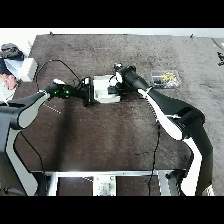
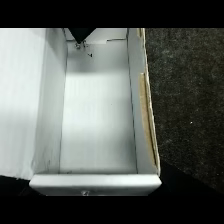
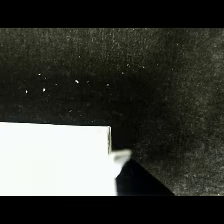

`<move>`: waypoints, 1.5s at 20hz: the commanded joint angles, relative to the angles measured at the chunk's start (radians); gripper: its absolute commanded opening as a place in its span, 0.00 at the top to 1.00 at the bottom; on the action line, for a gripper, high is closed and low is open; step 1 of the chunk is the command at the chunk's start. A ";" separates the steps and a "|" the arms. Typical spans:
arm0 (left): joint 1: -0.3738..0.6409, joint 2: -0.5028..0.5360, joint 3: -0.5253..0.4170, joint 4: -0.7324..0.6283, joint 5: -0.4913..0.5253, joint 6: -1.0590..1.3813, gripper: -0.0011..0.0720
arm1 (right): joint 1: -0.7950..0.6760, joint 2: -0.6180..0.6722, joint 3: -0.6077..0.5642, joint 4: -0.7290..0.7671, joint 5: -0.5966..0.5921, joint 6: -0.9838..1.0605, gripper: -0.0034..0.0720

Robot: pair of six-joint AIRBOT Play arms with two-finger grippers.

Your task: Fold the box and place the chain.

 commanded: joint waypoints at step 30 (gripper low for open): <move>0.001 0.000 0.000 0.001 -0.001 0.002 0.41 | -0.042 0.229 0.002 0.029 -0.028 -0.296 0.44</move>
